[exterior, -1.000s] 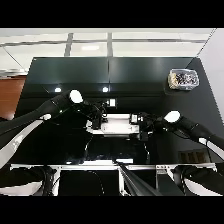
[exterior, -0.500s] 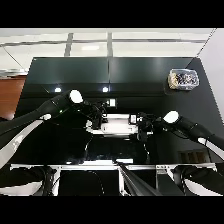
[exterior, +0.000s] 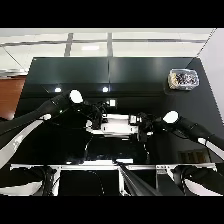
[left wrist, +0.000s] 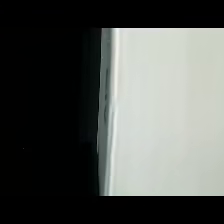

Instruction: Fold the box and place the chain.

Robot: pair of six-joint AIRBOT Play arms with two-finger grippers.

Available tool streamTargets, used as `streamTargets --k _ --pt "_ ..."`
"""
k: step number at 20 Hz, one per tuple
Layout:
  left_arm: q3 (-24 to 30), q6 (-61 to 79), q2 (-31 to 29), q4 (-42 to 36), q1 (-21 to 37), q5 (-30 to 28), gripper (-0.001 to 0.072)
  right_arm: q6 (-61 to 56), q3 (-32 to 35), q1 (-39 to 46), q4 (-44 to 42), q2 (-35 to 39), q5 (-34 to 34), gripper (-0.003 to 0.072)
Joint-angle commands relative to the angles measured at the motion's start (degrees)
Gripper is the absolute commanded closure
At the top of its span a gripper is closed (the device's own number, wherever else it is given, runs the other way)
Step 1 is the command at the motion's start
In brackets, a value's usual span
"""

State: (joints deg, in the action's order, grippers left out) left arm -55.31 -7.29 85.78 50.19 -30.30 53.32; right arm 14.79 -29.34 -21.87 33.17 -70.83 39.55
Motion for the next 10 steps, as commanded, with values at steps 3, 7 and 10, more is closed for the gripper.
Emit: streamTargets --k 3,7,10 --pt "0.02 -0.04 -0.07 0.15 0.04 0.02 0.0678 -0.02 0.02 -0.04 0.07 -0.04 -0.31 0.0212" --pt "-0.74 -2.91 -2.47 5.14 0.13 5.49 0.0183 0.0 0.02 -0.04 0.09 -0.04 -0.31 0.0212" --pt "-1.18 -14.75 -6.99 16.76 0.13 10.54 0.0073 0.24 0.02 -0.07 0.83 -0.04 0.37 0.0213"
